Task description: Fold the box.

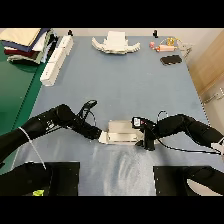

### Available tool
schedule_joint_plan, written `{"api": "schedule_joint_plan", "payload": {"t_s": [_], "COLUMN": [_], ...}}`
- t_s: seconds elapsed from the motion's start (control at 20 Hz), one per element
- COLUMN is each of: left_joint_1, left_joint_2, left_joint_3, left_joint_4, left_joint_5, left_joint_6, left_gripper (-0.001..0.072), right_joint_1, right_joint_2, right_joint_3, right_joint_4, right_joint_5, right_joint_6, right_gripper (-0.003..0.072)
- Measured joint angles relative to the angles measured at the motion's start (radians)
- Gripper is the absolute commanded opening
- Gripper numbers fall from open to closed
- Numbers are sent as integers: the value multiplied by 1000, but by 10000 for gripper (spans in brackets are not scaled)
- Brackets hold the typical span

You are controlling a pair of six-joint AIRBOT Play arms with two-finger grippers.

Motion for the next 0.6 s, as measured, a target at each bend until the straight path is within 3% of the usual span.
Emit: {"api": "schedule_joint_plan", "payload": {"t_s": [0.25, 0.3, 0.35, 0.6], "left_joint_1": [-6, -7, -7, -8], "left_joint_2": [9, 9, 10, 10], "left_joint_3": [53, 61, 67, 78], "left_joint_4": [0, 0, 0, -4], "left_joint_5": [-20, -27, -34, -51], "left_joint_6": [-2, -3, -4, -23], "left_gripper": [32, 297, 443, 442], "right_joint_1": [0, 0, 0, 0], "right_joint_2": [0, 0, 0, 0], "right_joint_3": [0, 0, 0, 0], "right_joint_4": [0, 0, 0, 0], "right_joint_5": [0, 0, 0, 0], "right_joint_6": [0, 0, 0, 0], "right_gripper": [505, 505, 505, 505]}}
